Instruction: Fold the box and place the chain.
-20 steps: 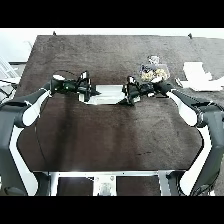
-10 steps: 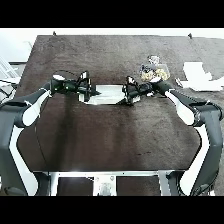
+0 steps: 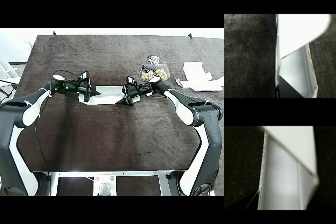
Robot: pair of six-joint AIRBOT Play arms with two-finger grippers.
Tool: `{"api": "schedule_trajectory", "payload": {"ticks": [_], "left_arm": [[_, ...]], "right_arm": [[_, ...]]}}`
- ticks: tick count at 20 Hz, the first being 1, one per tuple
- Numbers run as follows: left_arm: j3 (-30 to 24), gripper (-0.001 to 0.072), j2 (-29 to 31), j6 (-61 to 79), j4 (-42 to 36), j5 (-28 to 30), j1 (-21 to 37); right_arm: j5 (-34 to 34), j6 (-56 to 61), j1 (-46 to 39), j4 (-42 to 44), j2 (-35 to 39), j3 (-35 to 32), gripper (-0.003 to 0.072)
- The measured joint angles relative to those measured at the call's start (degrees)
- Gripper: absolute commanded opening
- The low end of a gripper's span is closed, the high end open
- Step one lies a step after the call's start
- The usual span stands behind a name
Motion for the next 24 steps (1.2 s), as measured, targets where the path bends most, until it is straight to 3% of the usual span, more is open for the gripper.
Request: {"api": "schedule_trajectory", "payload": {"ticks": [1, 3, 5, 7, 24], "left_arm": [[0.0, 0.0021, 0.0, 0.0, 0.0, 0.0, 0.0], [0.0, 0.0021, 0.0, 0.0, 0.0, 0.1, 0.0], [0.0, 0.0021, 0.0, 0.0, 0.0, 0.2, 0.0], [0.0, 0.0021, 0.0, 0.0, 0.0, 0.2, 0.0], [0.0, 0.0021, 0.0, 0.0, -0.1, 0.2, 0.0]], "right_arm": [[0.0, 0.0, 0.0, 0.0, 0.0, 0.0, 0.0471], [0.0, 0.0, 0.0, 0.0, 0.0, 0.0, 0.0572], [-0.1, -0.1, 0.0, 0.0, 0.0, 0.0, 0.0573], [-0.1, 0.0, 0.0, 0.0, 0.0, 0.0, 0.0632], [-0.6, -1.2, 0.0, 0.0, 0.0, 0.0, 0.0629]]}}
